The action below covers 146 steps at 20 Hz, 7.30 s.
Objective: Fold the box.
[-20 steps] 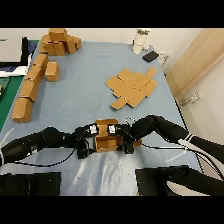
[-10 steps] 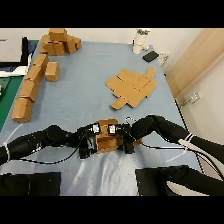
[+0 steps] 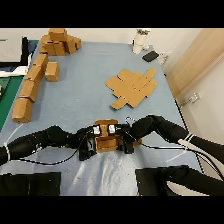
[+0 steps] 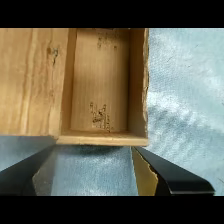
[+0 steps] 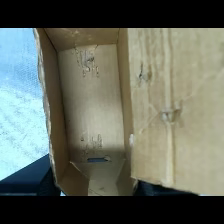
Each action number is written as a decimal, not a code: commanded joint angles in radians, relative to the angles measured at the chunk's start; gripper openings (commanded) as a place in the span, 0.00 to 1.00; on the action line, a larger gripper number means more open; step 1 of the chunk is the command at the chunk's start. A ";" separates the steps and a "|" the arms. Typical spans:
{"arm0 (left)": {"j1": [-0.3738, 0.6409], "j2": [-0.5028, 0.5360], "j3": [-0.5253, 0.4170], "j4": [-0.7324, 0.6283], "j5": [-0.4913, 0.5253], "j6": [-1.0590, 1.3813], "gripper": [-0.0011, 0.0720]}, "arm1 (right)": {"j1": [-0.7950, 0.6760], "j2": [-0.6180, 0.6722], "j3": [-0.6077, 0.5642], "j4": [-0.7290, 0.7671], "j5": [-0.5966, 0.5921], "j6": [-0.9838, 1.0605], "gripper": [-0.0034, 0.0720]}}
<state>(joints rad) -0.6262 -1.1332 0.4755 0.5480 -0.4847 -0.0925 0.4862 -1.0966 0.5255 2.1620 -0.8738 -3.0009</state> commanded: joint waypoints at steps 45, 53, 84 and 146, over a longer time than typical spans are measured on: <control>-0.077 -0.091 0.047 -0.024 0.058 -0.004 0.55 | 0.000 0.000 0.001 -0.001 0.001 0.000 0.71; -0.077 -0.091 0.047 -0.024 0.059 -0.004 0.55 | -0.009 0.038 0.023 -0.077 -0.016 0.270 0.99; 0.105 0.061 0.032 0.096 -0.237 0.026 0.55 | 0.003 0.255 0.044 0.062 -0.425 1.416 0.98; 0.090 -0.039 0.020 0.028 -0.127 0.126 0.55 | 0.226 0.322 -0.115 -0.359 0.067 0.702 0.80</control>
<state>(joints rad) -0.5362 -1.1717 0.4946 0.5751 -0.6113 0.0326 0.7029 -0.7399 0.4507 1.8282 -0.9451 -2.1536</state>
